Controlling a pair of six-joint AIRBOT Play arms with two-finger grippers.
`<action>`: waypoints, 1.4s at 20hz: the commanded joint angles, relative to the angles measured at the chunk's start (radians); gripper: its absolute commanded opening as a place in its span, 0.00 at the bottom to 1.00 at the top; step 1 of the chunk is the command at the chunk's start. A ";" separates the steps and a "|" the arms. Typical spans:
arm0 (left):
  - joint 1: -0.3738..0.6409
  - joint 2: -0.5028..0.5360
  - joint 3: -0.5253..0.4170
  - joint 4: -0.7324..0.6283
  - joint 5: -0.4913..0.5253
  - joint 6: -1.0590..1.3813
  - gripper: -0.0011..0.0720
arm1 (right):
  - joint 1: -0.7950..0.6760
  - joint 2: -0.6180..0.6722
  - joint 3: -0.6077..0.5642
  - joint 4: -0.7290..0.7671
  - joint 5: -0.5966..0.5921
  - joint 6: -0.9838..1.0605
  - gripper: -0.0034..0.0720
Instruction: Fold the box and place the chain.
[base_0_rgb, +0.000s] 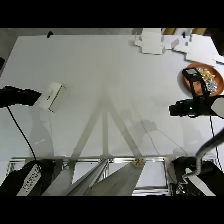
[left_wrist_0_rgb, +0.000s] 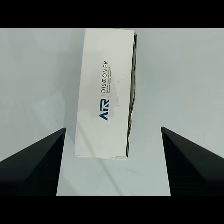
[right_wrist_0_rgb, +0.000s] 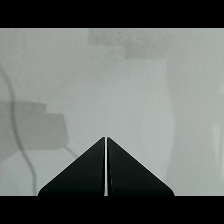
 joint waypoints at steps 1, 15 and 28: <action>-0.001 0.000 0.000 0.000 0.000 0.000 0.89 | -0.001 0.001 0.000 0.000 0.000 0.000 0.07; -0.001 0.000 0.000 0.000 0.018 0.000 0.89 | -0.001 0.001 0.000 0.000 0.000 0.000 0.07; -0.001 -0.001 0.000 0.002 0.016 0.000 0.89 | -0.001 0.001 0.000 0.000 0.000 0.000 0.07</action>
